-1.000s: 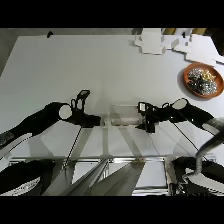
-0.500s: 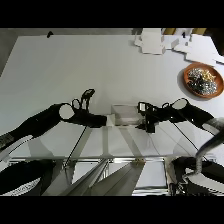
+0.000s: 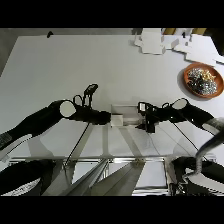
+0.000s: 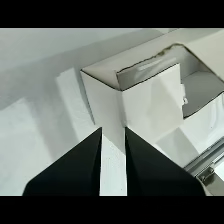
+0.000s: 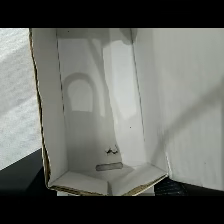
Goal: Fold the box and place the chain.
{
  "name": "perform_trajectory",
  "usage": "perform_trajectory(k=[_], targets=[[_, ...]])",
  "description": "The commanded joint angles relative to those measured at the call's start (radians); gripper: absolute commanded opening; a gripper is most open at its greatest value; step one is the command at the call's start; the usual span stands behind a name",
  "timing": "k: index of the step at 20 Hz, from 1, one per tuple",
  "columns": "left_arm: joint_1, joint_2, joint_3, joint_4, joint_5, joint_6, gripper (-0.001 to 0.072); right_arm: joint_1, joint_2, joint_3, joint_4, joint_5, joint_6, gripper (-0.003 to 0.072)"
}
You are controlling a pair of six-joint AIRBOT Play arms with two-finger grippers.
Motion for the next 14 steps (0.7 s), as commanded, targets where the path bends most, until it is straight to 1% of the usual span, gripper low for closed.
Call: perform_trajectory(k=[1,2,7,8,10,11,14], targets=[[-0.001,0.001,0.005,-0.001,-0.005,0.000,0.0250,0.000,0.000,0.000,0.000,0.000,0.000,0.0319],[-0.001,0.001,0.005,-0.002,-0.005,0.000,0.0280,0.000,0.000,0.000,0.000,0.000,0.000,0.0319],[-0.008,-0.002,0.005,-0.020,0.003,0.000,0.0281,0.000,0.000,0.000,0.000,0.000,0.000,0.0319],[-0.016,-0.003,0.005,-0.019,0.009,0.000,0.0293,0.000,0.000,0.000,0.000,0.000,0.000,0.0319],[-0.026,-0.009,0.011,-0.015,0.021,-0.004,0.0396,0.000,0.000,0.000,0.000,0.000,0.000,0.0319],[-0.032,-0.018,0.020,-0.001,0.020,-0.023,0.0398,0.000,0.000,0.000,0.000,0.000,0.000,0.0319],[-0.059,-0.055,0.074,0.104,0.002,-0.164,0.0398,0.000,0.000,0.000,0.000,0.000,0.000,0.0319]])
